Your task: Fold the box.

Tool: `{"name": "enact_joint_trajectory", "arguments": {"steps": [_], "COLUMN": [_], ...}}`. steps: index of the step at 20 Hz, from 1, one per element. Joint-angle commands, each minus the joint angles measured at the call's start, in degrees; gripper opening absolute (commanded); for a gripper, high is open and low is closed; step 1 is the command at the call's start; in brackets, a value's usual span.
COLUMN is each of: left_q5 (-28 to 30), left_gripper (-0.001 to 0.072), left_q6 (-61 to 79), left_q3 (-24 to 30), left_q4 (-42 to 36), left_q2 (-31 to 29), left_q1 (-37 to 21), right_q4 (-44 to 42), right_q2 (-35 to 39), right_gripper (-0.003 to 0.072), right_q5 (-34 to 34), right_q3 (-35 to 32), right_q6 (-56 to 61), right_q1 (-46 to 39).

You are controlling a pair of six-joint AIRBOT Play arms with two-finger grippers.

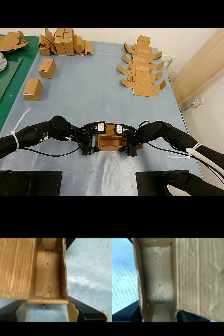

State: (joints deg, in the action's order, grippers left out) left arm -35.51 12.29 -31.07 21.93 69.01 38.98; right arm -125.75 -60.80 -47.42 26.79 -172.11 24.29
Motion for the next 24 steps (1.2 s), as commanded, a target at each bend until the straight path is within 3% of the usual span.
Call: {"name": "enact_joint_trajectory", "arguments": {"steps": [1, 18, 19, 20, 24], "left_q5": [-0.7, 2.6, 3.0, 3.4, 3.7], "left_gripper": [0.0697, 0.0696, 0.0626, 0.0475, 0.0451], "left_q6": [1.0, 1.8, 1.8, 1.8, 1.8], "left_q3": [0.0, 0.0, 0.0, 0.0, 0.0], "left_q4": [-1.3, -1.2, -1.1, -1.1, -1.1], "left_q2": [1.3, 2.1, 2.1, 2.1, 2.1], "left_q1": [0.0, 2.5, 2.5, 2.5, 2.5], "right_q4": [0.0, 0.0, 0.0, 0.0, 0.0], "right_q2": [0.0, 0.0, 0.0, 0.0, 0.0], "right_gripper": [0.0369, 0.0369, 0.0369, 0.0369, 0.0369], "right_q5": [0.0, 0.0, 0.0, 0.0, 0.0], "right_q3": [0.0, 0.0, 0.0, 0.0, 0.0], "right_q6": [0.0, 0.0, 0.0, 0.0, 0.0], "right_q1": [0.0, 0.0, 0.0, 0.0, 0.0]}}
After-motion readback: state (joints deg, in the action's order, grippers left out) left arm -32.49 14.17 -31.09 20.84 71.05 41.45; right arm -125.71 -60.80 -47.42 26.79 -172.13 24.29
